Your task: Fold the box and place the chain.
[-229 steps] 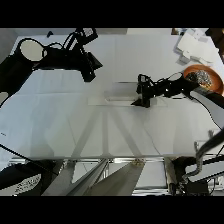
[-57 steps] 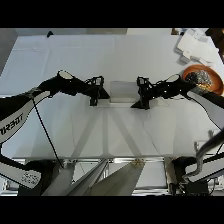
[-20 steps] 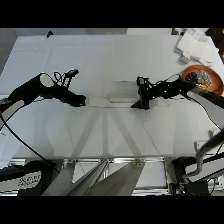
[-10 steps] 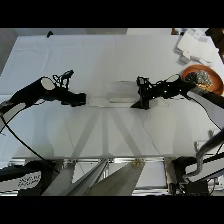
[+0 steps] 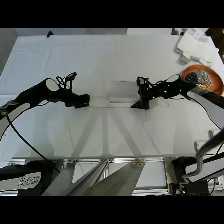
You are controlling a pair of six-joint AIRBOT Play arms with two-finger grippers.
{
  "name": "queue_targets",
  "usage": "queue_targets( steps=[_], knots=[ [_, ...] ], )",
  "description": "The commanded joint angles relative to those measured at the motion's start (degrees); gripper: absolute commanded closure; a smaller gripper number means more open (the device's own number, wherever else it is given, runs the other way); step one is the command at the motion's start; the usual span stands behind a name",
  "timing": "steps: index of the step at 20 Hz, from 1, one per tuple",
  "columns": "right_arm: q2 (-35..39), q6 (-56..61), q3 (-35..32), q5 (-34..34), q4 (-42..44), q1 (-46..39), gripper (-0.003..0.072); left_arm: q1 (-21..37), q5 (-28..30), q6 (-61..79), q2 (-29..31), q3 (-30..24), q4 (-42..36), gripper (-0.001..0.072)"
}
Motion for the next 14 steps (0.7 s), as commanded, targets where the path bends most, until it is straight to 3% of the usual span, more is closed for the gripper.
queue_targets(
  steps=[1, 9, 14],
  knots=[
    [0.0, 0.0, 0.02, 0.0, 0.02, 0.02, 0.0096, -0.57, 0.46, -0.04, -0.61, -0.02, -0.5, 0.0703],
    [0.0, 0.0, 0.02, 0.0, 0.02, 0.02, 0.0096, -0.55, 0.31, 1.75, -0.44, -0.02, -8.0, 0.0703],
    [0.0, 0.0, 0.02, 0.0, 0.02, 0.02, 0.0096, 0.28, -0.11, 2.49, 1.77, -0.02, -6.34, 0.0703]
  ],
)
